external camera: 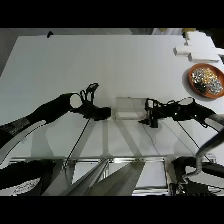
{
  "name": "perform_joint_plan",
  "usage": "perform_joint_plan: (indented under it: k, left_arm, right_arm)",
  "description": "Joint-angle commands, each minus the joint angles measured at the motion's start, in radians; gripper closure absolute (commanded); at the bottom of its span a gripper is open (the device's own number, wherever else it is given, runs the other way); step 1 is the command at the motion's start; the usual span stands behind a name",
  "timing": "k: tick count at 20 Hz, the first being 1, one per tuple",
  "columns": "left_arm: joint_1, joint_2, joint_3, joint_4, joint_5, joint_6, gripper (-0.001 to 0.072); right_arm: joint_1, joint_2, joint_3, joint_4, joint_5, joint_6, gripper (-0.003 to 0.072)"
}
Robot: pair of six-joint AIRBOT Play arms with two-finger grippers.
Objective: Fold the box and place the chain.
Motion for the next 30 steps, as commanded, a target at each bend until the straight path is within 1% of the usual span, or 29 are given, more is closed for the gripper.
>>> perform_joint_plan:
  k: [1, 3, 4, 5, 7, 16, 18, 20, 21, 23, 25, 27, 28, 30]
  left_arm:
    - [-0.011, 0.049, 0.001, -0.037, 0.036, 0.013, 0.0701]
    - [-0.024, 0.073, 0.001, -0.048, 0.055, 0.013, 0.0696]
    - [-0.033, 0.075, 0.001, -0.063, 0.059, 0.016, 0.0666]
    - [-0.043, 0.072, 0.001, -0.076, 0.064, 0.022, 0.0606]
    - [-0.06, 0.071, 0.001, -0.08, 0.075, 0.022, 0.0558]
    - [-0.064, 0.072, 0.001, -0.094, 0.077, 0.045, 0.0546]
    - [-0.066, 0.072, 0.001, -0.095, 0.076, 0.056, 0.0441]
    - [-0.073, 0.07, 0.003, -0.091, 0.08, 0.058, 0.043]
    - [-0.076, 0.065, 0.014, -0.074, 0.078, 0.057, 0.043]
    - [-0.084, 0.032, 0.065, -0.044, 0.048, 0.049, 0.043]
    - [-0.095, -0.013, 0.124, 0.008, -0.009, -0.005, 0.0431]
    - [-0.107, -0.04, 0.161, 0.101, -0.053, -0.09, 0.0431]
    - [-0.112, -0.042, 0.167, 0.156, -0.056, -0.139, 0.0431]
    - [-0.119, -0.042, 0.185, 0.221, -0.09, -0.224, 0.0431]
  right_arm:
    - [0.001, 0.0, 0.0, 0.0, 0.0, 0.0, 0.0228]
    - [0.001, 0.0, 0.0, 0.0, 0.0, 0.0, 0.0228]
    - [0.001, 0.0, 0.0, 0.0, 0.0, 0.0, 0.0228]
    - [0.001, 0.0, 0.0, 0.0, 0.0, 0.0, 0.0228]
    - [0.001, 0.0, 0.0, 0.0, 0.0, 0.0, 0.0228]
    - [0.001, 0.0, 0.0, 0.0, 0.0, 0.0, 0.0228]
    - [0.001, 0.0, 0.0, 0.0, 0.0, 0.0, 0.0228]
    - [0.001, 0.0, 0.0, 0.0, 0.0, 0.0, 0.0228]
    - [0.001, 0.0, 0.0, 0.0, 0.0, 0.0, 0.0228]
    - [0.001, 0.0, 0.0, 0.0, 0.0, 0.0, 0.0228]
    - [0.001, 0.0, 0.0, 0.0, 0.001, 0.0, 0.0228]
    - [0.001, 0.0, 0.0, 0.0, 0.0, 0.0, 0.0228]
    - [0.001, 0.0, 0.0, 0.0, 0.0, 0.0, 0.0228]
    - [0.001, 0.0, 0.0, 0.0, 0.001, 0.0, 0.0228]
